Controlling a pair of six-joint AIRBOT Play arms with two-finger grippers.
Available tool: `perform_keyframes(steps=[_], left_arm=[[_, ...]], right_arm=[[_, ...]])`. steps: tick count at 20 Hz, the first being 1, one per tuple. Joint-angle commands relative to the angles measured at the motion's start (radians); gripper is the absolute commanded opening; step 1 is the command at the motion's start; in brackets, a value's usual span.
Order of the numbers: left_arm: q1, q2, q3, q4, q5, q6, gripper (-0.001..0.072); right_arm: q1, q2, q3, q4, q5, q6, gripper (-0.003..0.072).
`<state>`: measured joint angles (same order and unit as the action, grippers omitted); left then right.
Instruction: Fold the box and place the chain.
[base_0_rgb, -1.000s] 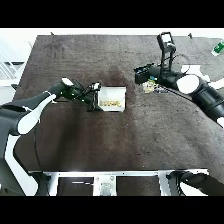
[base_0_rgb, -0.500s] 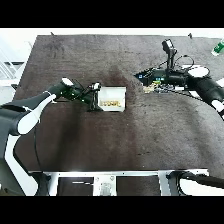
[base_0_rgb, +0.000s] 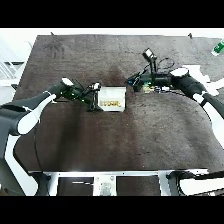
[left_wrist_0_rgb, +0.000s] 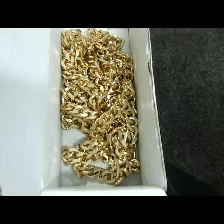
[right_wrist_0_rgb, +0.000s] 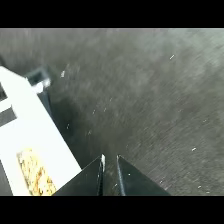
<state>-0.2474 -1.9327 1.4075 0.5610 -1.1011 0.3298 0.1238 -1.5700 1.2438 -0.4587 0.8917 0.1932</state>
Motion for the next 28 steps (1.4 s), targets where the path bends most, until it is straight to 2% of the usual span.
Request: perform_keyframes(steps=[1, 8, 13, 15, 20, 23, 28], left_arm=[[0.001, 0.000, 0.001, 0.000, 0.001, 0.000, 0.0542], [0.001, 0.000, 0.001, 0.000, 0.000, 0.000, 0.0543], [0.001, 0.000, 0.001, 0.000, 0.000, 0.000, 0.0542], [0.001, 0.000, 0.001, 0.000, 0.001, 0.000, 0.0542], [0.001, 0.000, 0.001, 0.000, 0.001, 0.000, 0.0542], [0.001, 0.000, 0.001, 0.000, 0.000, 0.000, 0.0542], [0.001, 0.000, 0.001, 0.000, 0.001, 0.000, 0.0542]], right_arm=[[0.035, -0.022, 0.008, -0.097, 0.012, -0.018, 0.0127], [0.070, -0.020, 0.010, -0.104, 0.137, -0.018, 0.0156], [0.105, -0.021, 0.010, -0.140, 0.138, -0.018, 0.0157], [0.119, -0.021, 0.010, -0.145, 0.138, -0.019, 0.0205], [0.145, -0.021, 0.010, -0.145, 0.138, -0.034, 0.0233], [0.155, -0.021, 0.010, -0.146, 0.138, -0.049, 0.0301], [0.155, -0.022, 0.010, -0.146, 0.138, -0.075, 0.0362]])
